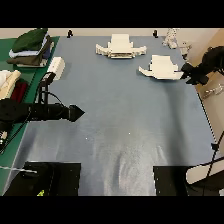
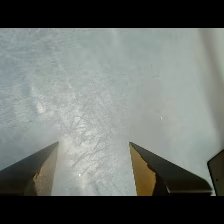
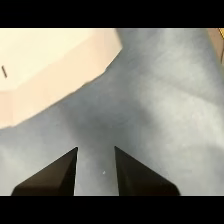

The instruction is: Fold the box.

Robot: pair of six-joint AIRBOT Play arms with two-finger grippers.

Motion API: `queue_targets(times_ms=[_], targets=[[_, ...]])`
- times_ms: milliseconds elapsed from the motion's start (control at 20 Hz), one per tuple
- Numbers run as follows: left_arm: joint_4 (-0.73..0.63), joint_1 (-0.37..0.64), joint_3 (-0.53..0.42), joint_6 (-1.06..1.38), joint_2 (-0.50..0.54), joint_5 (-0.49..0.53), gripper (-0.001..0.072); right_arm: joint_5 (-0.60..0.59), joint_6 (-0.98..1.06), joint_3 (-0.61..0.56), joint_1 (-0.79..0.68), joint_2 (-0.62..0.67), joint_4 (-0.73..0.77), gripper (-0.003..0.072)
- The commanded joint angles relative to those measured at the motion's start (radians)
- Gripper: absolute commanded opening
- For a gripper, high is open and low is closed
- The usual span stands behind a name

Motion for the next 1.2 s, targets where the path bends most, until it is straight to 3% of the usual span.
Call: queue_targets(times_ms=[0, 300, 400, 550, 600, 800, 1000, 1150], targets=[[0.000, 0.000, 0.000, 0.001, 0.000, 0.055, 0.0688, 0.014, -0.074, 0.179, -0.135, -0.196, 0.135, 0.0355], [-0.004, 0.000, 0.000, 0.000, 0.000, 0.073, 0.0688, -0.046, -0.191, 0.442, -0.145, -0.428, 0.349, 0.0354], [-0.004, 0.000, 0.000, 0.000, 0.000, 0.075, 0.0688, -0.054, -0.195, 0.460, -0.138, -0.452, 0.406, 0.0338], [-0.011, 0.000, 0.000, 0.000, 0.000, 0.073, 0.0688, -0.121, -0.194, 0.458, -0.132, -0.451, 0.418, 0.0127], [-0.016, 0.000, 0.000, 0.000, 0.000, 0.073, 0.0688, -0.160, -0.194, 0.458, -0.132, -0.451, 0.430, 0.0000], [-0.019, 0.000, 0.000, 0.000, 0.000, 0.074, 0.0687, -0.302, -0.169, 0.457, -0.108, -0.428, 0.435, -0.0002], [-0.019, 0.000, 0.000, -0.001, 0.000, 0.074, 0.0687, -0.308, -0.183, 0.336, -0.041, -0.277, 0.410, -0.0002], [-0.018, 0.000, 0.000, -0.001, 0.000, 0.073, 0.0687, -0.255, -0.190, 0.105, 0.025, -0.056, 0.355, -0.0002]])
